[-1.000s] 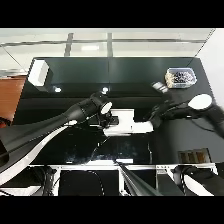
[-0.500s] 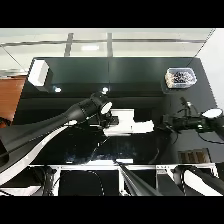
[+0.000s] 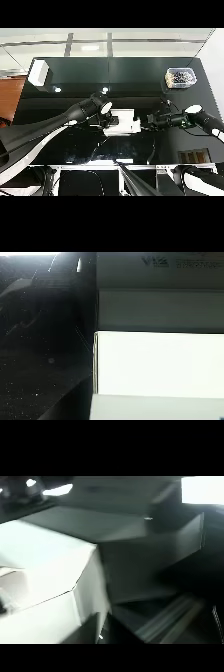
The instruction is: Fold the box and place the chain.
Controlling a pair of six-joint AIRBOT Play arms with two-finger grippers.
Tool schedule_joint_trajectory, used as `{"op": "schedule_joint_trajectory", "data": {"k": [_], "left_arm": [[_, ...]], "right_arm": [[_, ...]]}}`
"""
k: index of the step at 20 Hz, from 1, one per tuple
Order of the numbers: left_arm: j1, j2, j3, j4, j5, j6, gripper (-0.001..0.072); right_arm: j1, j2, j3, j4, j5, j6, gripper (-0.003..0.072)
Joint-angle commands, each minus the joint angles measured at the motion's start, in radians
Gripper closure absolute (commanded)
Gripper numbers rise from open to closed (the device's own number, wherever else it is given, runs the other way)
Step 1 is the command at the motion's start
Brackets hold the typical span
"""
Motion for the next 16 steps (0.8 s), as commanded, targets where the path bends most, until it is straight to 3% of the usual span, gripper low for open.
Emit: {"op": "schedule_joint_trajectory", "data": {"k": [1,9,16], "left_arm": [[0.001,0.0,0.0,0.0,0.0,0.0,0.0683],[0.001,0.0,0.0,0.0,0.001,0.0,0.0683],[0.001,0.0,0.0,0.0,0.0,0.0,0.0683]], "right_arm": [[0.014,-0.006,0.072,0.011,0.09,-0.022,0.0231],[0.126,-0.006,0.101,0.01,0.05,0.002,0.0231],[0.27,-0.006,0.223,-0.252,-0.025,0.275,0.0233]]}}
